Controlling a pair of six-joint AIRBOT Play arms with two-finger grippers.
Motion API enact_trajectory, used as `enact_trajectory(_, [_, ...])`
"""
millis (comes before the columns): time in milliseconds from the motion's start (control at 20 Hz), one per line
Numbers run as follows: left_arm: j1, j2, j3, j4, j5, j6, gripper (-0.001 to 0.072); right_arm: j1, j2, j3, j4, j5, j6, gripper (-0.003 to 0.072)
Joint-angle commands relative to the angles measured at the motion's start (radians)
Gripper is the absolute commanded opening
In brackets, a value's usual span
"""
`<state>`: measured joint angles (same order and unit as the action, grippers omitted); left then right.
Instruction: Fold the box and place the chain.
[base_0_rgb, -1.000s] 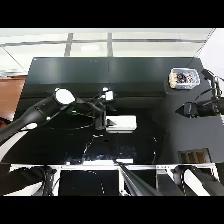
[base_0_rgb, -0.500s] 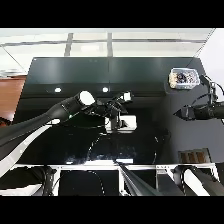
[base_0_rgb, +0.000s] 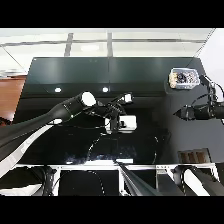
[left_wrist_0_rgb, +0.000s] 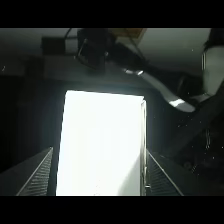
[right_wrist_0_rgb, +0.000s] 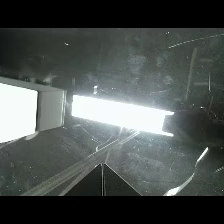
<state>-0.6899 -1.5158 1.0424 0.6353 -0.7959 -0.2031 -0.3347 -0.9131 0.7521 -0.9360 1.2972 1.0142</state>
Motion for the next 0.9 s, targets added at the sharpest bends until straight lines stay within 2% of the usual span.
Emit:
enact_trajectory(0, [0.002, 0.000, 0.001, 0.014, -0.015, -0.014, 0.0701, 0.000, 0.001, -0.001, 0.000, 0.000, -0.001, 0.0015])
enact_trajectory(150, [0.002, 0.000, 0.002, 0.015, -0.059, -0.014, 0.0700, 0.000, 0.001, -0.001, 0.000, 0.000, -0.001, 0.0016])
enact_trajectory(600, [0.002, 0.000, 0.002, 0.020, -0.062, -0.013, 0.0700, 0.000, 0.001, -0.001, 0.000, 0.000, -0.001, 0.0016])
enact_trajectory(850, [-0.014, -0.003, 0.001, 0.145, -0.061, -0.009, 0.0700, 0.000, 0.001, -0.001, 0.000, 0.000, -0.001, 0.0015])
